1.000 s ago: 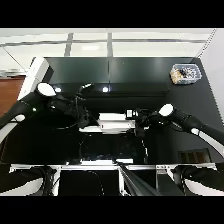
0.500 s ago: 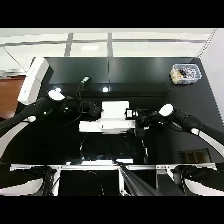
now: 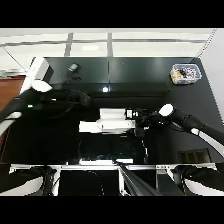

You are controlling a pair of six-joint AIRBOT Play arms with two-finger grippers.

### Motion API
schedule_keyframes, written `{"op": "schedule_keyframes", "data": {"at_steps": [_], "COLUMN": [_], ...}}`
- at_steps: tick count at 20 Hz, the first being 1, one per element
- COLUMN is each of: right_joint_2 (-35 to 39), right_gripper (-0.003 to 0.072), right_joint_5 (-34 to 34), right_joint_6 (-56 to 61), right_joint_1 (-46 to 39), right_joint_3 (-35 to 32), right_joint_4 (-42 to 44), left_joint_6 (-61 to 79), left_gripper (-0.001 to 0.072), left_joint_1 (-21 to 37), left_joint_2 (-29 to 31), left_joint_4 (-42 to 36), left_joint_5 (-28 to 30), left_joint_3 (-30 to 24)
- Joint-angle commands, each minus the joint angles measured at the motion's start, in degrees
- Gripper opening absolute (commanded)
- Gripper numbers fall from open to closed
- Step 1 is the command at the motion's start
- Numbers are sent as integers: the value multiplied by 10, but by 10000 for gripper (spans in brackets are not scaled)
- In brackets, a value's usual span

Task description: Fold the box and place the chain.

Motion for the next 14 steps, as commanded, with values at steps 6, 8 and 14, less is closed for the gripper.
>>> {"op": "schedule_keyframes", "data": {"at_steps": [6, 8, 14], "right_joint_2": [0, 0, 0], "right_gripper": [317, 317, 317], "right_joint_5": [0, 0, 0], "right_joint_6": [1, 1, 1], "right_joint_1": [0, 0, 0], "right_joint_3": [0, 0, 0], "right_joint_4": [0, 0, 0], "left_joint_6": [378, 503, 549], "left_gripper": [159, 707, 703], "left_joint_1": [17, -18, -113], "left_joint_2": [139, 124, 27], "left_joint_4": [32, 33, 46], "left_joint_5": [-70, -42, 85], "left_joint_3": [-187, -200, -159]}}
